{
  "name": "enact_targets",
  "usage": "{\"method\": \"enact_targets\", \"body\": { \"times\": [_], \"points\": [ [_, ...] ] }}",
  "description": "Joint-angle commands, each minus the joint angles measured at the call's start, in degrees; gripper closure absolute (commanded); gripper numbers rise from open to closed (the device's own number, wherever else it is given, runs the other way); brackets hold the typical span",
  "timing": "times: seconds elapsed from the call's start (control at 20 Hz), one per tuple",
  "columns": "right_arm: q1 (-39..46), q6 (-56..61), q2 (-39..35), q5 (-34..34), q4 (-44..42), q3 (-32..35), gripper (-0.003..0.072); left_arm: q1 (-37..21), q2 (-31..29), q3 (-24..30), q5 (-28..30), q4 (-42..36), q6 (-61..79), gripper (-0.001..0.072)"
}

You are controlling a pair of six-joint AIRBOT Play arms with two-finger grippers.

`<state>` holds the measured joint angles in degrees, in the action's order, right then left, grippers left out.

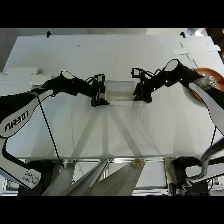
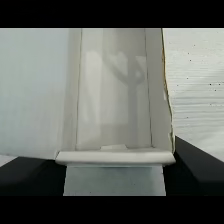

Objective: Fold the box and place the chain.

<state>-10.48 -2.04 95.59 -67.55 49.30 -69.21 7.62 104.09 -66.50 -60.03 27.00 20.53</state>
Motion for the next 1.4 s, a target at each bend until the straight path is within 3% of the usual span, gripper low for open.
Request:
{"method": "enact_targets", "body": {
  "times": [0.0,0.2,0.25,0.3,0.4,0.5,0.6,0.65,0.7,0.75,1.0,1.35],
  "points": [
    [-1.03,0.04,0.04,2.60,-0.94,0.28,0.0425,-0.07,0.00,-0.04,-0.02,0.02,0.02,0.0495],
    [-2.34,0.33,0.15,4.66,-1.79,0.42,0.0465,-0.07,0.00,-0.04,-0.02,0.02,0.02,0.0495],
    [-2.49,0.72,0.17,4.83,-1.97,0.42,0.0419,-0.07,0.00,-0.04,-0.02,0.02,0.02,0.0495],
    [-2.49,0.72,0.24,4.90,-2.47,0.42,0.0301,-0.07,0.00,-0.04,-0.02,0.02,0.02,0.0495],
    [-2.49,0.72,0.31,4.81,-2.80,0.42,0.0271,-0.07,0.00,-0.04,-0.02,0.02,0.02,0.0495],
    [-2.49,0.72,0.31,4.85,-2.80,0.42,0.0166,-0.07,0.00,-0.04,-0.02,0.02,0.02,0.0495],
    [-2.49,1.99,0.31,4.94,-2.80,0.42,0.0171,-0.07,0.00,-0.04,-0.02,0.02,0.02,0.0495],
    [-2.49,3.61,0.31,5.03,-2.75,0.42,0.0276,-0.07,0.00,-0.04,-0.02,0.02,0.02,0.0495],
    [-2.49,5.38,0.31,4.66,-2.56,0.42,0.0517,-0.07,0.00,-0.04,-0.02,0.02,0.02,0.0495],
    [-2.49,6.60,0.31,3.80,-2.21,0.42,0.0676,-0.07,0.00,-0.04,-0.02,0.02,0.02,0.0495],
    [-2.25,20.06,-1.86,1.68,-4.26,0.42,0.0675,-0.07,0.00,-0.04,-0.02,0.02,0.02,0.0495],
    [0.85,30.42,-14.58,-0.68,-3.96,0.42,0.0676,-0.07,0.00,-0.04,-0.02,0.02,0.02,0.0495]
  ]
}}
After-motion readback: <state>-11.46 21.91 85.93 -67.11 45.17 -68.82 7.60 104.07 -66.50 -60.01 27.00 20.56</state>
